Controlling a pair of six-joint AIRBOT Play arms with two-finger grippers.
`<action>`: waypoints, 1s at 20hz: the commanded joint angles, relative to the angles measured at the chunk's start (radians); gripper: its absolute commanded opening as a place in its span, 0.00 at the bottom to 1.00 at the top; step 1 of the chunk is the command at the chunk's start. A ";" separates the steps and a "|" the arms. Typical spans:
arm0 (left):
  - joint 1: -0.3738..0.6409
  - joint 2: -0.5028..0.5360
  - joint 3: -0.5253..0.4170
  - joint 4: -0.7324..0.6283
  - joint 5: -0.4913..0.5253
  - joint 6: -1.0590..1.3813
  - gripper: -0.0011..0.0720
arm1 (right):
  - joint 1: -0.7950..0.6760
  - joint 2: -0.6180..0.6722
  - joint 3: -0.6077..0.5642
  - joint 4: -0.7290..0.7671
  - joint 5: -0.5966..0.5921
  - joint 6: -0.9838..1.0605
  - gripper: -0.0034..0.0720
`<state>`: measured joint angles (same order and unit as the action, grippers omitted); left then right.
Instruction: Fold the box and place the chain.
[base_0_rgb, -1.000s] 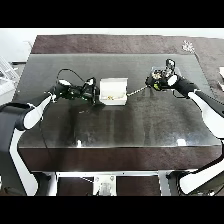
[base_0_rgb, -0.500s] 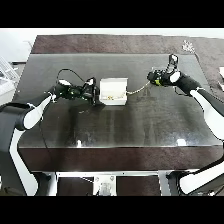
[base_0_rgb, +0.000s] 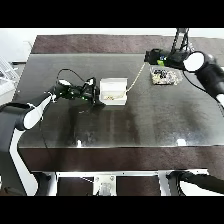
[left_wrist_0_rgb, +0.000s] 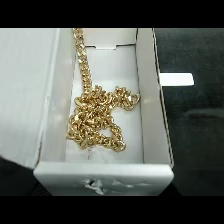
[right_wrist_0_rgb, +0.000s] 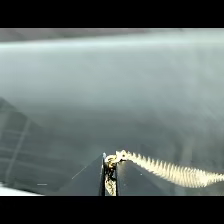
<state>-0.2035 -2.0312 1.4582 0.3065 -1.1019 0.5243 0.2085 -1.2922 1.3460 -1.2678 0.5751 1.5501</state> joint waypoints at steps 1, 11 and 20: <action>0.001 0.000 0.000 0.000 0.003 0.000 0.74 | 0.108 0.156 0.001 -0.035 0.025 -0.007 0.06; 0.001 0.000 0.000 0.000 0.006 0.000 0.74 | 0.361 0.171 -0.003 -0.049 0.024 0.032 0.06; 0.001 0.000 0.000 0.000 0.007 0.000 0.74 | 0.412 -0.015 -0.007 -0.050 0.017 0.074 0.06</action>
